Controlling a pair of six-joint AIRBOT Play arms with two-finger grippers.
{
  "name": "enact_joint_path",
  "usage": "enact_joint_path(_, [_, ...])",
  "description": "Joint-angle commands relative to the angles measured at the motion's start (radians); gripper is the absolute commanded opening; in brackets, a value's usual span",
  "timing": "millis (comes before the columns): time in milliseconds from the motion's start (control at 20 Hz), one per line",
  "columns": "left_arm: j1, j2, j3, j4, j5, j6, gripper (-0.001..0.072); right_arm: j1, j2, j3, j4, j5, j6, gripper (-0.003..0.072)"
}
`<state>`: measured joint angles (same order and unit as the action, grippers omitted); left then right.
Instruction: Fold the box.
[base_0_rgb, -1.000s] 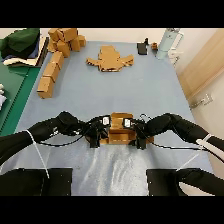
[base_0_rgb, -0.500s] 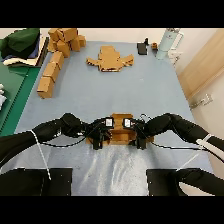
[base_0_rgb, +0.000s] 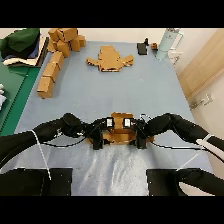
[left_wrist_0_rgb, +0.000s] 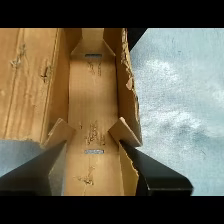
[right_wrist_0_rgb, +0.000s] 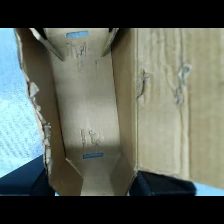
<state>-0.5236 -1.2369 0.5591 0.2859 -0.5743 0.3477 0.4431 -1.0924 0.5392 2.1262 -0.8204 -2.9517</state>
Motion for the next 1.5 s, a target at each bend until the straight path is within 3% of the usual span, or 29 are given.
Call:
enact_joint_path(0, [0.000, 0.006, 0.001, 0.011, 0.032, -0.069, 0.0516, 0.001, 0.001, 0.000, 0.001, 0.000, 0.000, 0.0547])
enact_joint_path(50, [0.003, 0.016, 0.001, 0.034, 0.060, -0.129, 0.0518, 0.001, 0.001, 0.000, 0.001, -0.001, 0.000, 0.0547])
enact_joint_path(100, [0.010, 0.036, 0.001, 0.087, 0.089, -0.238, 0.0400, 0.001, 0.001, 0.000, 0.001, 0.000, 0.000, 0.0547])
enact_joint_path(150, [0.024, 0.059, 0.001, 0.159, 0.093, -0.349, 0.0057, 0.001, 0.001, 0.000, 0.001, -0.001, 0.000, 0.0547])
enact_joint_path(200, [0.042, 0.089, 0.001, 0.246, 0.072, -0.458, 0.0014, 0.001, 0.001, 0.000, 0.001, -0.001, 0.000, 0.0547])
enact_joint_path(500, [0.153, 0.318, 0.000, 0.547, -0.205, -1.080, 0.0014, 0.001, 0.001, 0.000, 0.001, 0.000, 0.000, 0.0547])
enact_joint_path(600, [0.216, 0.357, -0.009, 0.728, -0.252, -1.455, 0.0014, 0.001, 0.001, 0.000, 0.001, -0.001, 0.000, 0.0547])
enact_joint_path(700, [0.293, 0.357, -0.031, 0.812, -0.317, -1.637, 0.0014, 0.001, 0.001, 0.000, 0.001, 0.000, 0.000, 0.0547])
enact_joint_path(800, [0.355, 0.344, -0.058, 0.809, -0.346, -1.693, 0.0014, 0.001, 0.001, 0.000, 0.001, -0.001, 0.000, 0.0547])
enact_joint_path(950, [0.369, 0.311, -0.082, 0.769, -0.348, -1.704, 0.0014, 0.001, 0.001, 0.000, 0.001, 0.000, 0.000, 0.0547])
enact_joint_path(1200, [0.348, 0.195, -0.083, 0.447, -0.277, -1.452, 0.0014, 0.001, 0.001, 0.000, 0.001, 0.000, 0.000, 0.0547])
enact_joint_path(1450, [0.248, 0.125, -0.082, 0.278, -0.203, -1.293, 0.0014, 0.001, 0.001, 0.000, 0.001, 0.000, 0.000, 0.0547])
